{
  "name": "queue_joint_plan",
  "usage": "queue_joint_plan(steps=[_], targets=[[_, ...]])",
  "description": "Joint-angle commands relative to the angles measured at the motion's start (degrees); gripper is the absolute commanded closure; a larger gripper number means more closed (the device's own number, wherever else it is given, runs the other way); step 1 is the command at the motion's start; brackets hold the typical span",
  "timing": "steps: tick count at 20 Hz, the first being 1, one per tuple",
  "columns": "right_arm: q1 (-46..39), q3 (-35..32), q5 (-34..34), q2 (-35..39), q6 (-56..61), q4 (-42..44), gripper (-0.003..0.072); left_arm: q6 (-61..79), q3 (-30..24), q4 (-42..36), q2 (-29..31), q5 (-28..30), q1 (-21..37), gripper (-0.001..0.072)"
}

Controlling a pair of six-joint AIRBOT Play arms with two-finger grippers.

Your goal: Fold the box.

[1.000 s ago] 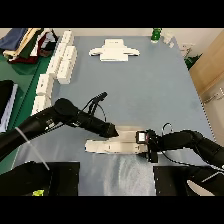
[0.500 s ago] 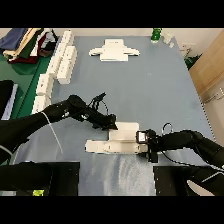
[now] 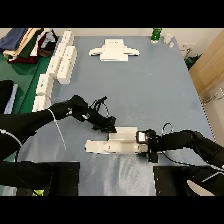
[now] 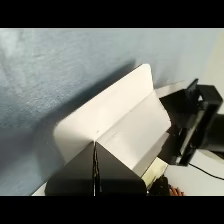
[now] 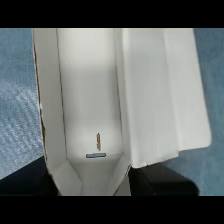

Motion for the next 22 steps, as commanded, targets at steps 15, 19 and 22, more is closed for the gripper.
queue_joint_plan(steps=[15, 19, 22], targets=[[0.0, 0.02, 0.02, 0.04, 0.0, 0.0, 0.0175, 25.44, -12.87, 20.28, 46.93, -1.79, 2.03, 0.0694], [0.0, 0.02, 0.02, 0.04, 0.0, 0.0, 0.0175, 37.48, -15.21, 20.24, 46.27, 0.07, 2.05, 0.0001], [0.0, 0.02, 0.02, 0.04, 0.0, 0.0, 0.0175, 46.99, -18.25, 19.43, 44.74, 1.9, 2.29, 0.0001]])
